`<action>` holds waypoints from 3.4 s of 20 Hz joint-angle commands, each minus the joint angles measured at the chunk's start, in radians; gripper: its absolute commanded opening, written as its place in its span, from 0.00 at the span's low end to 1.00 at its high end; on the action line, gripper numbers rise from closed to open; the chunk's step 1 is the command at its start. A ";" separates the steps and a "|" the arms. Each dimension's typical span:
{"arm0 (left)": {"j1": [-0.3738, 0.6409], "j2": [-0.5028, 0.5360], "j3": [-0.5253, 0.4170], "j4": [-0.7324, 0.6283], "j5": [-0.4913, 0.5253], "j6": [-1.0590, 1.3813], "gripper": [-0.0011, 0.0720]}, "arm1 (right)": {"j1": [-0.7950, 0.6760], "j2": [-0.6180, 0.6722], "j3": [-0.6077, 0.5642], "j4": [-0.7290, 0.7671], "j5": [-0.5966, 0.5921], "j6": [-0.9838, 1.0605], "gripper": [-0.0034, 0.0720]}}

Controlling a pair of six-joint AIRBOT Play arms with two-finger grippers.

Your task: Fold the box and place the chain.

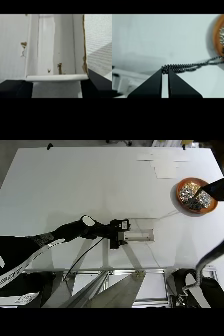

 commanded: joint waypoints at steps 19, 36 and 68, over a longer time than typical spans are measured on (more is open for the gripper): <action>0.000 0.000 0.000 0.000 0.000 0.000 0.25 | 0.656 0.186 -0.520 0.204 -0.326 -0.115 0.06; 0.000 0.000 0.000 0.000 0.000 0.000 0.25 | 0.772 -0.111 -0.663 -0.010 -0.586 -0.086 0.17; 0.000 0.000 0.000 0.000 0.000 0.000 0.25 | 0.325 -0.523 -0.336 -0.354 -0.326 0.129 0.33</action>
